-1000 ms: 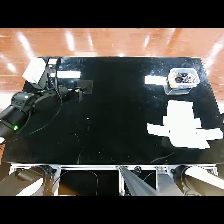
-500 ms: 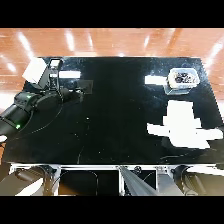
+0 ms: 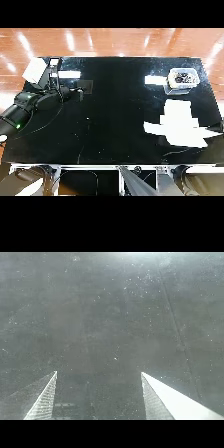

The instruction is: Fold the box and place the chain.

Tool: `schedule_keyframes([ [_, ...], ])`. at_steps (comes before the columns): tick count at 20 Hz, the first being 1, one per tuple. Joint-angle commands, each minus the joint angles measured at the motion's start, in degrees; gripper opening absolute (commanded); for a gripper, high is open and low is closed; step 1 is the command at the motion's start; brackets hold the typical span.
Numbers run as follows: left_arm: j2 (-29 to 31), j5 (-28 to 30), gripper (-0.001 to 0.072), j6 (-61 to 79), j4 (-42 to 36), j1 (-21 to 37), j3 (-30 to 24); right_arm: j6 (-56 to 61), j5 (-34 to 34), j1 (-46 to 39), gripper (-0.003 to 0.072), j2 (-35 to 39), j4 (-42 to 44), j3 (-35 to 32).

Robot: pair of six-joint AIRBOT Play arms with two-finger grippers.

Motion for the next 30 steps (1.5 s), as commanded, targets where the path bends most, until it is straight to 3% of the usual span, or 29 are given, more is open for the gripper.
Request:
schedule_keyframes([
  [1,0.0,-0.1,0.0617,0.0,0.0,0.0,0.0,0.3,4.1,1.9,0.0030,-0.3,0.3,0.0],
  [4,0.0,-0.1,0.0617,0.0,0.0,0.0,0.0,0.5,4.5,5.2,0.0031,1.3,5.5,-0.1],
  [9,0.0,-0.7,0.0617,0.0,0.2,0.1,0.0,0.5,-3.1,19.1,0.0031,7.1,17.7,-4.0],
  [18,0.0,-2.3,0.0617,-0.8,-0.3,0.0,0.0,0.3,-31.6,54.3,0.0031,24.2,32.7,-17.8],
  [23,0.0,5.0,0.0617,-5.6,-0.2,0.0,0.0,-2.5,-47.7,72.9,0.0031,33.3,35.6,-30.5],
  [26,0.0,10.4,0.0616,-5.6,-0.3,0.0,0.0,-2.4,-59.3,82.5,0.0030,34.4,35.2,-35.4],
  [30,0.0,22.5,0.0617,-4.1,-2.4,0.8,1.0,-2.2,-63.3,86.8,0.0031,34.4,34.7,-38.1],
])
